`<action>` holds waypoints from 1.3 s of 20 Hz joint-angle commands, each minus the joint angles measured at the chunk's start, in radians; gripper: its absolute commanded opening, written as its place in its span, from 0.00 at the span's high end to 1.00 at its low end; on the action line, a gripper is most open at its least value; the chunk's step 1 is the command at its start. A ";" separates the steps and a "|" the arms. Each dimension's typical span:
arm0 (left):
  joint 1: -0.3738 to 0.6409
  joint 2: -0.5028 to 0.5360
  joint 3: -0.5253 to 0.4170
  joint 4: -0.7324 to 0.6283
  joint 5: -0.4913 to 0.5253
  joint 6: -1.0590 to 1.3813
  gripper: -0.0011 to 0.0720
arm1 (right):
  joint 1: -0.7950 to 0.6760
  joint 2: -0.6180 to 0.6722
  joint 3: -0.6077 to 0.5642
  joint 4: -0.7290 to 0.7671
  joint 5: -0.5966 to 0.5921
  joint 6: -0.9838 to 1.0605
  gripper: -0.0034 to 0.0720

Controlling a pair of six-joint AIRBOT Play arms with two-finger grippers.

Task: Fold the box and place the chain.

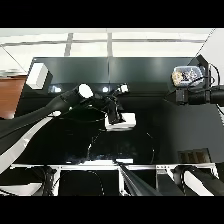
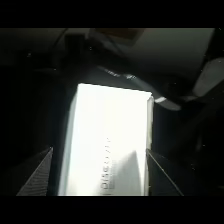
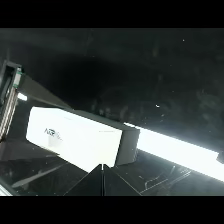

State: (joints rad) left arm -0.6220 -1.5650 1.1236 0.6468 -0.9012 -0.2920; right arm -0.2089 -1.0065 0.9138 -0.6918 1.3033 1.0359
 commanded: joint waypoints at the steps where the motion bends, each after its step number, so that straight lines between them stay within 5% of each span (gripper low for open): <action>1: -0.003 -0.019 0.010 -0.002 -0.059 -0.008 0.01 | -0.001 0.001 0.000 0.000 -0.006 -0.019 0.94; 9: -0.052 -0.020 0.038 0.152 -0.077 -0.047 0.01 | -0.001 0.000 0.000 -0.001 -0.010 -0.023 0.94; 21: -0.200 -0.044 0.102 0.563 -0.029 -0.648 0.01 | -0.001 0.000 0.000 -0.001 -0.034 -0.023 0.94; 22: -0.204 -0.044 0.111 0.577 -0.053 -0.648 0.11 | -0.001 0.000 0.000 -0.001 -0.039 -0.023 0.94; 24: -0.195 -0.039 0.158 0.644 -0.144 -0.680 0.48 | -0.001 0.000 0.000 -0.001 -0.044 -0.022 0.94; 26: -0.151 -0.006 0.212 0.760 -0.236 -0.790 0.48 | -0.001 0.000 0.000 -0.001 -0.044 -0.022 0.94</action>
State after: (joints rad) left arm -0.8009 -1.5967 1.2793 1.2476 -1.0275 -0.9379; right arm -0.2092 -1.0065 0.9138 -0.6930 1.2655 1.0130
